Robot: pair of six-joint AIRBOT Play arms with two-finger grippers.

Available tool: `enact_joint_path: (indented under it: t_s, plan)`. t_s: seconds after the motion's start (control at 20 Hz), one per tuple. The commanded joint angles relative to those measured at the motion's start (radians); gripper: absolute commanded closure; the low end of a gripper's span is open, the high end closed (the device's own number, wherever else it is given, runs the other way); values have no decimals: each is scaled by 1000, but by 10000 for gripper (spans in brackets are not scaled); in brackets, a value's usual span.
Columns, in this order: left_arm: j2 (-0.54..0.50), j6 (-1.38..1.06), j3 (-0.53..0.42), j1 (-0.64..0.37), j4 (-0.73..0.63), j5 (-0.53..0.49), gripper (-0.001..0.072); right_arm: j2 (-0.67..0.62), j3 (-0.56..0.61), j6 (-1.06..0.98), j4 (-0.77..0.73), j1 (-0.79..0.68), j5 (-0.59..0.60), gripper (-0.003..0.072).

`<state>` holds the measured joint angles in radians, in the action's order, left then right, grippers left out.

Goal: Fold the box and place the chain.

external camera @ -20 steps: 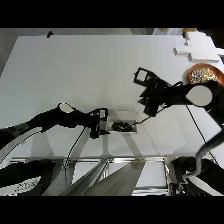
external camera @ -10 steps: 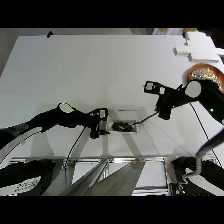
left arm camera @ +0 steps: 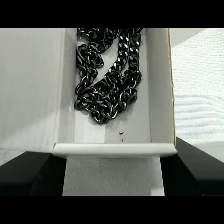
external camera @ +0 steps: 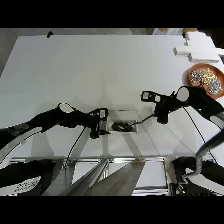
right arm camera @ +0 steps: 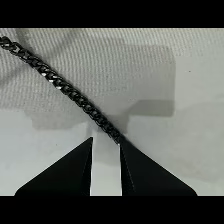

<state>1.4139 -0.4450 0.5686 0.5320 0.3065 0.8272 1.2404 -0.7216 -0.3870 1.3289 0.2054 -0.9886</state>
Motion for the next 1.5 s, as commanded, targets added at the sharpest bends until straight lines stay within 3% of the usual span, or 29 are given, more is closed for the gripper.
enact_joint_path:
  t_s: [0.0,0.2,0.35,0.55,0.8,1.1,1.3,1.45]
  plan:
    - [0,0,0,0,0,0,456,51,3,7,-3,-1,14,520]
    - [0,0,0,0,0,0,456,69,3,7,-5,-1,26,545]
    - [0,0,0,0,0,0,456,70,3,3,-5,-1,21,670]
    - [0,0,0,0,0,0,456,31,3,-2,4,-1,-34,675]
    - [0,0,0,0,0,0,456,-148,3,-45,-10,-1,-80,675]
    - [0,0,0,0,0,0,456,-367,3,-114,-241,67,-180,675]
    - [0,0,0,-1,0,0,456,-411,3,-114,-354,227,-125,675]
    - [0,0,0,0,0,0,456,-410,3,-114,-419,331,-16,675]
